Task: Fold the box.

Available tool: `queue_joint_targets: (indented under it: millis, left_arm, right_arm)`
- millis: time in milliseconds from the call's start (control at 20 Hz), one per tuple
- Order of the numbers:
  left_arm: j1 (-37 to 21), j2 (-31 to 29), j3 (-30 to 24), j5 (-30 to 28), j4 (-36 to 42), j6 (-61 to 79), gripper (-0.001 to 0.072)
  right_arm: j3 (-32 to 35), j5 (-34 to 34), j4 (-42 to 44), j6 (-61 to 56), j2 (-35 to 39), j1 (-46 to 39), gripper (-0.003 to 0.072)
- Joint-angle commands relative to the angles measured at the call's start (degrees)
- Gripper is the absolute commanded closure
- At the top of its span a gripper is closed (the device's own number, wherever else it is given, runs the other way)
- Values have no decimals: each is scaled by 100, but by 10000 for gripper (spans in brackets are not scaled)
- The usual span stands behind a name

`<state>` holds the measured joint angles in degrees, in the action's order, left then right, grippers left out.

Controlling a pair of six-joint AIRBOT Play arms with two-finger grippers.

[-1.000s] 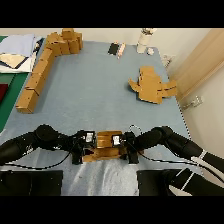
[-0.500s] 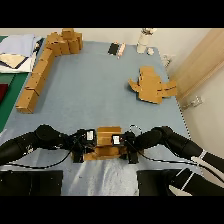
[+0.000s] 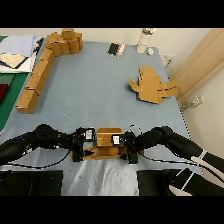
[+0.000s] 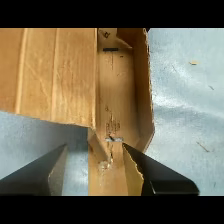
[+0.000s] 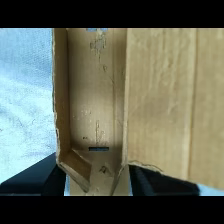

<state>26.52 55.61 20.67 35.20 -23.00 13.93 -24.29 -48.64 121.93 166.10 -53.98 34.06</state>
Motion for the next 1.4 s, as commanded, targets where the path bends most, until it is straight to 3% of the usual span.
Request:
queue_joint_targets:
  millis: [0,200,400,800,850,1050,1100,1250,1300,1350]
  left_arm:
    - [-157,-98,-2,63,-466,-232,184]
    - [-275,-142,-7,732,-940,-334,183]
    - [-256,-140,-7,944,-914,-306,184]
    - [66,-90,-9,673,-380,-350,194]
    - [66,-90,-7,675,-374,-348,348]
    - [66,-33,-7,680,-225,-352,367]
    - [66,-11,-7,682,-144,-352,475]
    - [66,-9,-9,682,-111,-354,497]
    - [66,-9,-7,682,-90,-354,548]
    - [68,-4,-9,682,-57,-350,548]
  right_arm:
    - [-4,-7,-4,0,2,0,161]
    - [-4,-7,-4,0,2,0,161]
    - [-4,-7,-4,0,2,0,161]
    - [-4,-7,-4,0,2,0,161]
    - [-4,-7,-4,0,2,0,161]
    - [-4,-7,-4,0,2,0,161]
    - [-2,-7,-4,0,2,0,161]
    - [-4,-7,-4,0,2,0,161]
    - [-4,-7,-4,0,2,0,161]
    - [-4,-7,-4,0,2,0,161]
